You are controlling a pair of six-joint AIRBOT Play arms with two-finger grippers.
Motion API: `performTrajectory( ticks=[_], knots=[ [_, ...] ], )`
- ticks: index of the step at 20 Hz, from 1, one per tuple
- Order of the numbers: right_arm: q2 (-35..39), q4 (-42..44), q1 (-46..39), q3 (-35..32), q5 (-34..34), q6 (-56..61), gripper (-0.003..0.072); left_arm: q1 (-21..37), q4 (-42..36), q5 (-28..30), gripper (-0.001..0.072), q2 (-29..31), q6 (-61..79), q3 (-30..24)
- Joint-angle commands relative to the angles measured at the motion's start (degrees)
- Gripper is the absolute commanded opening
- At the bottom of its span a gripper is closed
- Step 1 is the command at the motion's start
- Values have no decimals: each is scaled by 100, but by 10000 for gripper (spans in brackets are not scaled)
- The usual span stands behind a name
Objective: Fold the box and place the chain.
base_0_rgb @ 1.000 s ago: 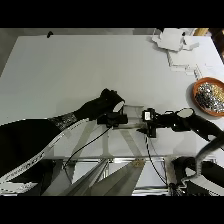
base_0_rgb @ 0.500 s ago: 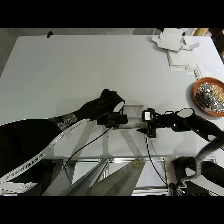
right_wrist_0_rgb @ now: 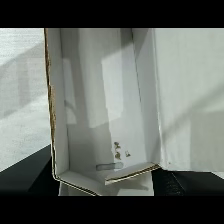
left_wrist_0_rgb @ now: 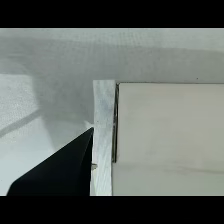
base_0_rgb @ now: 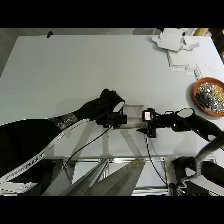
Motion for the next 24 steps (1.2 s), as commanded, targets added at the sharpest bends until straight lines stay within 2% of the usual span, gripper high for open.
performTrajectory(
  ticks=[1,10,12,14,16,19,20,21,23,24],
  knots=[
    [0,0,0,2,2,0,437,11,-17,24,290,9,2,7],
    [0,0,0,2,2,-2,437,118,63,74,287,173,216,7],
    [0,0,0,2,2,0,437,114,118,111,256,162,195,7],
    [0,0,0,2,2,0,437,107,116,120,47,140,195,7],
    [0,0,0,2,2,0,437,105,114,164,4,140,195,7],
    [0,0,0,2,2,0,437,105,114,162,6,140,195,7],
    [0,0,0,2,2,0,437,105,114,164,34,144,197,7],
    [0,2,0,2,2,0,437,105,111,155,101,155,199,7],
    [0,0,0,2,2,0,437,105,111,136,309,208,315,7],
    [0,0,0,2,2,0,437,105,111,105,389,245,463,7]
  ],
)
